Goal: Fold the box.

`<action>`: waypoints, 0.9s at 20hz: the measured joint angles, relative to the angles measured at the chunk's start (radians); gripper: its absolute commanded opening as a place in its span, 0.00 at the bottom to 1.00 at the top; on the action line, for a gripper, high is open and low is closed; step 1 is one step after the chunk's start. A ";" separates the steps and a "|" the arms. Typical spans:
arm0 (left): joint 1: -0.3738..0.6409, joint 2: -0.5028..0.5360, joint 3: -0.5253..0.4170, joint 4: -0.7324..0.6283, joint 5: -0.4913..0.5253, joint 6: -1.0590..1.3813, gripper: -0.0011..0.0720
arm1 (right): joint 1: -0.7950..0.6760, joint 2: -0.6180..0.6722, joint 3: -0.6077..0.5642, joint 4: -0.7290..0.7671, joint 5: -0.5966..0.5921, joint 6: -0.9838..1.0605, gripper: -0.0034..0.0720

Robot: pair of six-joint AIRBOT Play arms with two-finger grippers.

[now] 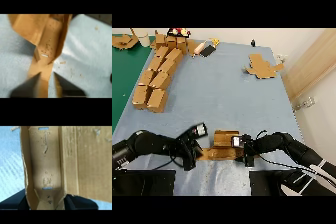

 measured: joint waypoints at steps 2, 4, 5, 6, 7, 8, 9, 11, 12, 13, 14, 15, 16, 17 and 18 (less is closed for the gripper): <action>-0.075 -0.013 -0.008 0.060 0.047 0.011 0.96 | 0.000 0.000 0.000 0.000 0.000 0.000 0.70; -0.128 -0.052 -0.011 0.097 0.099 0.017 0.96 | 0.000 0.000 0.000 0.000 0.000 0.000 0.70; -0.146 -0.077 -0.011 0.111 0.128 0.020 0.96 | 0.000 0.000 0.000 0.000 0.000 0.000 0.70; -0.159 -0.101 -0.011 0.121 0.151 0.025 0.96 | 0.000 0.000 0.000 0.000 0.000 0.000 0.70; -0.169 -0.126 -0.007 0.127 0.177 0.030 0.96 | 0.000 0.000 0.000 0.000 0.000 0.000 0.70; -0.175 -0.146 -0.002 0.131 0.199 0.034 0.95 | 0.000 0.000 0.000 0.000 0.000 0.000 0.70; -0.180 -0.166 0.006 0.136 0.217 0.036 0.88 | 0.000 0.000 0.000 0.000 0.000 0.000 0.70; -0.186 -0.193 0.021 0.139 0.242 0.041 0.59 | 0.000 0.000 0.000 0.000 0.000 0.000 0.70; -0.188 -0.202 0.028 0.142 0.251 0.042 0.58 | 0.000 0.000 0.000 0.000 0.000 0.000 0.70; -0.190 -0.209 0.034 0.143 0.258 0.042 0.57 | 0.000 0.000 0.000 0.000 0.000 0.000 0.70; -0.191 -0.214 0.037 0.144 0.260 0.043 0.52 | 0.000 0.000 0.000 0.000 0.000 0.000 0.70; -0.193 -0.218 0.041 0.144 0.260 0.043 0.29 | 0.000 0.000 0.000 0.000 0.000 0.000 0.70; -0.194 -0.220 0.043 0.145 0.259 0.044 0.22 | 0.000 0.000 0.000 0.000 0.000 0.000 0.70; -0.195 -0.222 0.045 0.145 0.255 0.046 0.22 | 0.000 0.000 0.000 0.000 0.000 0.000 0.70; -0.196 -0.224 0.046 0.145 0.251 0.046 0.22 | 0.000 0.000 0.000 0.000 0.000 0.000 0.70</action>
